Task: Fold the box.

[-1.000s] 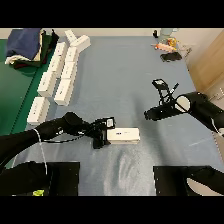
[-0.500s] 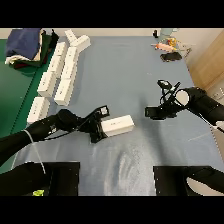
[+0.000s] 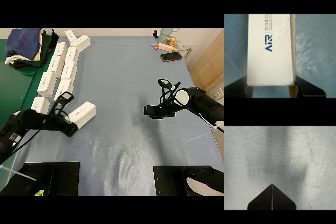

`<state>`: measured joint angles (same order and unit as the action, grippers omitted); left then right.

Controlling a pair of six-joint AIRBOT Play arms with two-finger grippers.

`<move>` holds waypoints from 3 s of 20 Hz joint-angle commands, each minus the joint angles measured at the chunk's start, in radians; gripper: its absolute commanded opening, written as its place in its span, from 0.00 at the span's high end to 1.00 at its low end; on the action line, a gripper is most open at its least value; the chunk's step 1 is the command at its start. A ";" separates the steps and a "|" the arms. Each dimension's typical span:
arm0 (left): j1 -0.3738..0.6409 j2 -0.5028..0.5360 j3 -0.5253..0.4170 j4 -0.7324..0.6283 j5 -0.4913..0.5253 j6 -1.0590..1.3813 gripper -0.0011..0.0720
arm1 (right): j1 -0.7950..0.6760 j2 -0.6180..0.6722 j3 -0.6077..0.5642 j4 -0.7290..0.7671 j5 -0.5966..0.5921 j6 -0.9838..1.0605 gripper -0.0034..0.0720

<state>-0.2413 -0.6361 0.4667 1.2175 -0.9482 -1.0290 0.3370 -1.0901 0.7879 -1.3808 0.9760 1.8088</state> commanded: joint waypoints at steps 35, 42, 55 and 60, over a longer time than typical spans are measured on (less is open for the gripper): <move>0.397 -0.068 -0.179 0.031 0.267 -0.056 0.33 | 0.001 0.000 0.000 0.001 -0.058 -0.003 0.95; 0.399 -0.066 -0.160 0.100 0.137 -0.065 0.03 | 0.001 0.000 0.000 0.002 -0.052 -0.003 0.95; 0.388 0.013 0.311 0.018 -0.527 -0.299 0.97 | 0.005 -0.028 0.000 0.058 -0.060 -0.019 0.95; 0.170 -0.230 0.487 -0.095 -0.364 -0.334 0.97 | 0.036 -0.117 0.084 0.188 -0.095 -0.173 0.73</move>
<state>0.0334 -0.7464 0.8558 1.1877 -1.3754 -1.3293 0.3592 -1.1633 0.8272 -1.2697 0.8959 1.7077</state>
